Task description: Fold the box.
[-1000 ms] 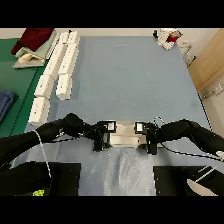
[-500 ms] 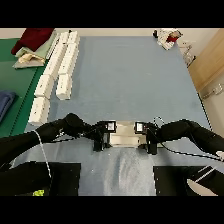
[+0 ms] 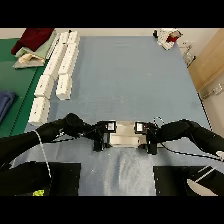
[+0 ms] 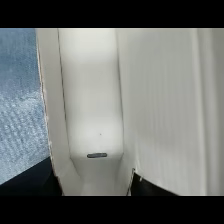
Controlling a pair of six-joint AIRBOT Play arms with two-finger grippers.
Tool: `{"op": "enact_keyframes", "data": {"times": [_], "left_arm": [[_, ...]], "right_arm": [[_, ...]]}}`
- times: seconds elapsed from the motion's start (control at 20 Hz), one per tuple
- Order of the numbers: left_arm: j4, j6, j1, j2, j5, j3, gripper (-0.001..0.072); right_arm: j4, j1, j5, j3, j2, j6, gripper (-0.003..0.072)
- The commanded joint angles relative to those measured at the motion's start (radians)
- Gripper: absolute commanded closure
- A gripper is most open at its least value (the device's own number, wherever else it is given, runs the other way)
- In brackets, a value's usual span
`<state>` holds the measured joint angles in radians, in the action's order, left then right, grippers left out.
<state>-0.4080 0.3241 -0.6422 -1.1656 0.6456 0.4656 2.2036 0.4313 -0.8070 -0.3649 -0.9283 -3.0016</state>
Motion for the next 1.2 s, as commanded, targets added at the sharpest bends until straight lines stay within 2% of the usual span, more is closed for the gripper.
{"op": "enact_keyframes", "data": {"times": [0.0,0.1,0.15,0.2,0.3,0.5,0.7,0.9,0.95,1.0,1.1,1.15], "left_arm": [[0.000,0.000,0.000,0.000,0.000,0.000,0.0241],[0.000,0.000,0.000,0.000,0.000,0.000,0.0240],[0.000,0.000,0.000,0.000,0.000,0.000,0.0241],[0.000,0.000,0.000,0.000,0.000,0.000,0.0241],[0.000,0.000,0.000,0.000,0.000,0.000,0.0241],[0.000,0.000,0.000,0.000,0.000,0.000,0.0241],[0.000,0.000,0.000,0.000,0.000,0.000,0.0241],[0.000,0.000,0.000,0.000,0.000,0.000,0.0241],[0.000,0.000,0.000,0.000,0.000,0.000,0.0240],[0.000,0.000,0.000,0.000,0.000,0.000,0.0241],[0.000,0.000,0.000,0.000,0.000,0.000,0.0241],[0.000,0.000,0.000,0.000,0.000,0.000,0.0241]], "right_arm": [[0.003,0.000,0.013,-0.002,0.001,0.001,0.0221],[0.008,0.000,0.013,-0.002,-0.001,0.003,0.0219],[0.007,0.000,0.015,-0.002,0.000,0.027,0.0133],[0.003,0.000,0.018,-0.002,0.000,0.043,-0.0034],[-0.021,0.000,0.005,-0.005,0.004,0.069,-0.0034],[-0.192,0.000,-0.071,-0.038,0.058,0.303,-0.0033],[-0.346,0.000,-0.291,-0.094,0.161,0.537,-0.0033],[-0.402,0.000,-0.524,-0.147,0.267,0.842,-0.0023],[-0.381,0.000,-0.546,-0.159,0.293,0.969,-0.0002],[-0.333,0.000,-0.544,-0.164,0.314,1.095,0.0143],[-0.145,0.000,-0.483,-0.160,0.322,1.254,0.0575],[-0.024,0.001,-0.404,-0.152,0.315,1.287,0.0608]]}}
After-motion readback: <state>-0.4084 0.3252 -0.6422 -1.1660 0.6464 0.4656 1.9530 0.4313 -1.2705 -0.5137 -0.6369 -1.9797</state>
